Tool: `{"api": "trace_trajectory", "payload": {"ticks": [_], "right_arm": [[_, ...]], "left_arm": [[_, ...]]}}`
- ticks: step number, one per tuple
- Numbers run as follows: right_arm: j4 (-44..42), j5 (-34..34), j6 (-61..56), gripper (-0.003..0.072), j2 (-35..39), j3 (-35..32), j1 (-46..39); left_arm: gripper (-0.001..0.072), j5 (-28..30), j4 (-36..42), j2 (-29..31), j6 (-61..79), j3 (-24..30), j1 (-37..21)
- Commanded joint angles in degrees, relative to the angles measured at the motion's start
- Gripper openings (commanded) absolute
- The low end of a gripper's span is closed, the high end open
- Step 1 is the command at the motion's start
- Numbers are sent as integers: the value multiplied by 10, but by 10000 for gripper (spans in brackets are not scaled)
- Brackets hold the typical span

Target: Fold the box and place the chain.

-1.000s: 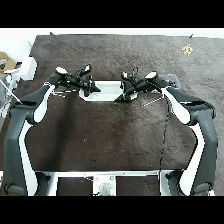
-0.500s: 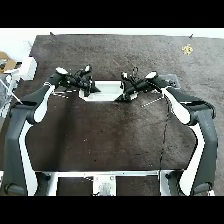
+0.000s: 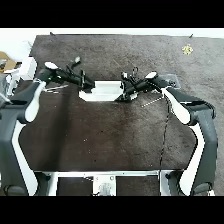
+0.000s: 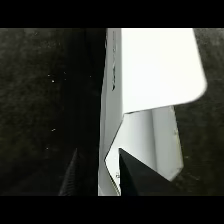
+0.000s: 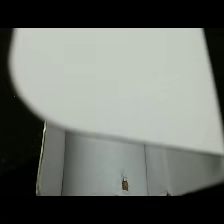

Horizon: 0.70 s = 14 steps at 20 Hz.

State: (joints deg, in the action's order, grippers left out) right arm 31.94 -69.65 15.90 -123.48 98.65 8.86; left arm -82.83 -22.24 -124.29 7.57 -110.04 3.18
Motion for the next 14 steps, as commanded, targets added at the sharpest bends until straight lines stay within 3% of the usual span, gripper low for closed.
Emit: {"api": "trace_trajectory", "payload": {"ticks": [1, 4, 5, 6, 7, 10, 14], "right_arm": [[0, 0, -1, 499, 0, 0, 1], [0, 0, -1, 499, 0, 0, 1], [0, 0, -1, 499, 0, 0, 0], [0, 0, -1, 499, 0, 0, 1], [0, 0, -1, 499, 0, 0, 1], [0, 1, -1, 499, 0, 0, 1], [0, 2, -1, 499, 0, 0, 1]], "left_arm": [[287, -70, 4, 36, -64, 0, -39], [287, -103, -7, 37, -111, 2, -32], [209, -109, -25, 35, -122, 2, -20], [56, -113, -47, 33, -123, 2, -7], [15, -116, -75, 32, -122, 2, 7], [14, -106, -117, 32, -122, 2, 40], [14, -81, -70, 32, -121, 2, 58]]}}
